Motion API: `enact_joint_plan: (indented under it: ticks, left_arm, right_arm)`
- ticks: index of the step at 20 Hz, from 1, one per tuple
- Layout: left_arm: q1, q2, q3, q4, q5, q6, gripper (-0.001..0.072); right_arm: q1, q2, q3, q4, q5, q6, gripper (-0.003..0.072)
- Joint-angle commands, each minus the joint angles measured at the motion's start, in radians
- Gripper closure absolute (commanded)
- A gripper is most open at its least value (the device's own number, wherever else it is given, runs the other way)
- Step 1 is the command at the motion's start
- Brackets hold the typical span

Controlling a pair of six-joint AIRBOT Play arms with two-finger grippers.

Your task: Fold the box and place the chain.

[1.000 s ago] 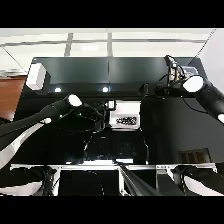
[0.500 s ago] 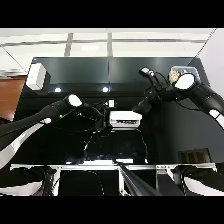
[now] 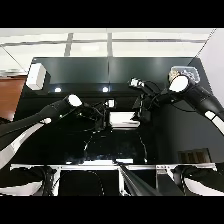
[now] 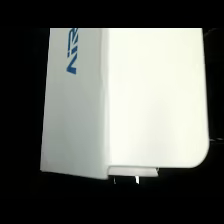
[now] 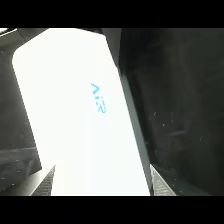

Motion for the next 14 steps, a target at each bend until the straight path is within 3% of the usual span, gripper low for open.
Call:
enact_joint_plan:
  ticks: [1, 2, 4, 7, 14]
  left_arm:
    - [0.0, 0.0, 0.001, 0.0, -0.002, 0.0, 0.0313]
    - [0.0, 0.0, 0.001, 0.0, -0.003, 0.0, 0.0313]
    - [-0.001, 0.0, 0.0, 0.0, -0.004, 0.0, 0.0313]
    - [-0.001, -0.002, -0.001, 0.0, -0.005, 0.0, 0.0313]
    - [0.0, -0.002, -0.001, 0.0, -0.007, 0.0, 0.0313]
  right_arm:
    - [0.023, -0.012, -0.001, 0.0, -0.043, -0.072, -0.0001]
    - [0.023, -0.015, -0.001, 0.0, -0.043, -0.073, -0.0001]
    - [0.018, -0.014, -0.001, 0.003, 0.002, -0.073, 0.0092]
    - [-0.003, -0.014, -0.001, -0.007, 0.066, -0.073, 0.0091]
    - [-0.041, -0.013, -0.034, 0.138, -0.024, -0.263, 0.0096]
